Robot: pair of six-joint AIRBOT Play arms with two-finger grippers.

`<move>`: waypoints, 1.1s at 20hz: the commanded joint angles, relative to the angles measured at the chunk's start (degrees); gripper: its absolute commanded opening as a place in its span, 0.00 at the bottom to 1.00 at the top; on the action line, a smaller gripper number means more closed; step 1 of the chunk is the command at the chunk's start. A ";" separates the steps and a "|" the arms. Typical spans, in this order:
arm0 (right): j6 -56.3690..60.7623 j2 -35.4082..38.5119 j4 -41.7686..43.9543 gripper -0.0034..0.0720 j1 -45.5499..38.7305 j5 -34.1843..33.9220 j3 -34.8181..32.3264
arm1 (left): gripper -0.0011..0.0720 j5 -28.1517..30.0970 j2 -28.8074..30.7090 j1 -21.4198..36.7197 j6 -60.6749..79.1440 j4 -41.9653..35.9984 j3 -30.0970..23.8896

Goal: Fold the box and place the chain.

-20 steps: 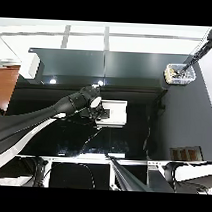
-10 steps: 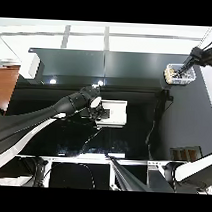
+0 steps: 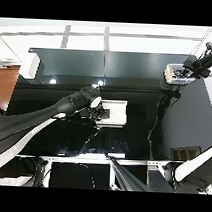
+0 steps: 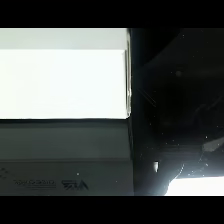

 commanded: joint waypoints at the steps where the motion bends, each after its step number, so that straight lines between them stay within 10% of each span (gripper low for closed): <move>1: -4.59 -0.20 5.07 0.64 0.22 1.09 2.45 | 0.06 -0.04 -0.02 0.02 0.02 0.00 0.04; 13: -7.78 -3.04 -2.86 0.64 3.19 -2.03 2.99 | 0.06 0.02 -0.02 0.02 0.02 0.00 0.04; 16: -7.82 -2.78 -2.67 0.11 4.13 -1.88 3.02 | 0.06 0.00 -0.02 0.02 0.02 0.00 0.04; 22: -10.45 5.66 -2.95 0.06 4.26 0.11 3.02 | 0.06 0.00 -0.02 0.02 0.02 0.00 0.04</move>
